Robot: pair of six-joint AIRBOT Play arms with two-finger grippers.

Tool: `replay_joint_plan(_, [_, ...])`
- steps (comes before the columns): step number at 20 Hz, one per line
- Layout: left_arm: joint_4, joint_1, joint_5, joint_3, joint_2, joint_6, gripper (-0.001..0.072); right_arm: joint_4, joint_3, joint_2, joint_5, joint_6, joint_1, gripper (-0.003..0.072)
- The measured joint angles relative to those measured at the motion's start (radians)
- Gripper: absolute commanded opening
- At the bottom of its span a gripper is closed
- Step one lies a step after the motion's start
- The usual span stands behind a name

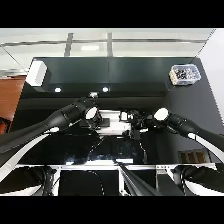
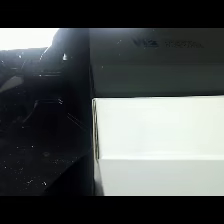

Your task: Fold the box and place the chain.

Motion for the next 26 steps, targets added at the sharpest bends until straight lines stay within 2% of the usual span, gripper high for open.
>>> replay_joint_plan(1, [0.0,0.0,0.002,0.0,0.0,0.0,0.0026,0.0,0.0,0.0,0.0,0.0,0.0,0.0493])
replay_joint_plan(2, [-0.001,0.0,0.002,0.0,0.0,0.001,0.0027,0.0,0.0,0.0,0.0,0.0,0.0,0.072])
replay_joint_plan(7, [-0.004,0.0,0.017,0.0,0.0,0.005,0.0027,-0.048,0.0,0.032,0.024,0.046,0.0,0.072])
replay_joint_plan(12, [-0.004,0.0,0.01,0.0,0.0,0.004,0.0027,-0.173,0.0,0.098,0.058,0.086,-0.001,0.0712])
replay_joint_plan(13, [-0.004,0.0,0.009,0.0,0.0,0.003,0.0027,-0.188,0.0,0.107,0.06,0.09,-0.001,0.0573])
replay_joint_plan(14, [-0.004,0.0,0.008,0.0,0.0,0.003,0.0027,-0.199,0.001,0.113,0.061,0.095,-0.001,0.0538])
replay_joint_plan(15, [-0.004,0.0,0.007,0.0,0.0,0.003,0.0028,-0.207,0.001,0.116,0.061,0.098,-0.001,0.0394])
replay_joint_plan(16, [-0.004,0.0,0.005,0.0,0.0,0.0,0.0028,-0.214,0.001,0.12,0.061,0.099,-0.001,0.0308])
replay_joint_plan(26, [-0.004,0.0,0.002,0.0,0.0,0.004,0.0029,-0.165,0.001,0.127,0.046,0.106,-0.001,0.0302])
